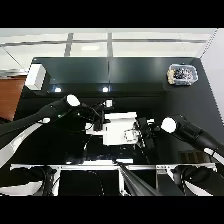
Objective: Fold the box and place the chain.
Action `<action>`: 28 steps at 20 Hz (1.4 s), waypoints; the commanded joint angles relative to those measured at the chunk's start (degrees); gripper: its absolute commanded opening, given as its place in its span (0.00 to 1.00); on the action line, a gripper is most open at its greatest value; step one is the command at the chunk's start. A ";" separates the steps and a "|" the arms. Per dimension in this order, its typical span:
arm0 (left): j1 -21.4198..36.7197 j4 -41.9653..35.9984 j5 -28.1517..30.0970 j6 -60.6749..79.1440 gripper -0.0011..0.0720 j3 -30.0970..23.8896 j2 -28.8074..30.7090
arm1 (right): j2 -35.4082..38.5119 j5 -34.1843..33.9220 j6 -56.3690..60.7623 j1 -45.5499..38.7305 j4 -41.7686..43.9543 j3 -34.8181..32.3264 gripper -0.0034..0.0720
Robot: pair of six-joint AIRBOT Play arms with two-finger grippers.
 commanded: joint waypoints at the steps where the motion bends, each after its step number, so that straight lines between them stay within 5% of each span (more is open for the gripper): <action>1: -0.02 0.00 -0.07 0.00 0.05 -0.04 -0.02 | 0.20 -2.97 1.88 0.13 0.26 0.07 0.98; 17: -0.04 -0.02 -0.17 0.00 0.05 -0.04 0.02 | 6.32 -6.16 18.01 -1.20 3.17 0.09 0.98; 28: -0.04 0.00 -2.19 0.00 0.05 0.00 0.02 | 2.82 -3.96 -2.01 -11.19 23.04 0.07 0.98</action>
